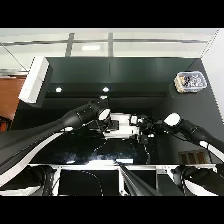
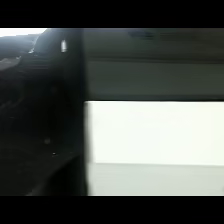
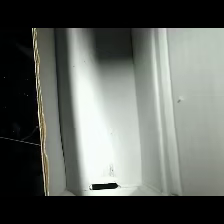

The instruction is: Fold the box and place the chain.

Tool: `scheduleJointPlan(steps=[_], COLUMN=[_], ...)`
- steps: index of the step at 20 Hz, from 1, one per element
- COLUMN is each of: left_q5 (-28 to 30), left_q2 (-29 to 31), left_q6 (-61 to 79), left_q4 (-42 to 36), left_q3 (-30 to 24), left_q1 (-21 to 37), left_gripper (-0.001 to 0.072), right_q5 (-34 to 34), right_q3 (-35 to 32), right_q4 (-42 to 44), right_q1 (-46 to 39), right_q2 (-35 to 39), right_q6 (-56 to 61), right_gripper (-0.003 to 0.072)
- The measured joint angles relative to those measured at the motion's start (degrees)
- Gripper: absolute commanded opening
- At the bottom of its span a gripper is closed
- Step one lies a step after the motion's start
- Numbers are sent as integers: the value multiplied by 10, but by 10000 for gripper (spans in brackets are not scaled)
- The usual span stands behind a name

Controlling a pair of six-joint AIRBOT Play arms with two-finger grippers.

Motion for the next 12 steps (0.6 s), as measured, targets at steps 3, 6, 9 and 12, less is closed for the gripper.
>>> scheduleJointPlan(steps=[3, 6, 9, 12], left_q5=[2, 5, 14, 7], left_q2=[0, 0, 0, 0], left_q6=[3, 10, 16, 24], left_q4=[2, 2, -2, -3], left_q3=[0, 0, 0, 0], left_q1=[0, 0, 0, 0], left_gripper=[26, 26, 26, 26], right_q5=[0, 2, 8, 27], right_q3=[0, 0, 0, 0], right_q4=[0, -1, -6, -41], right_q1=[0, 0, 0, 0], right_q2=[0, 0, 7, 35], right_q6=[0, 0, 16, 59], right_gripper=[202, 412, 622, 621])
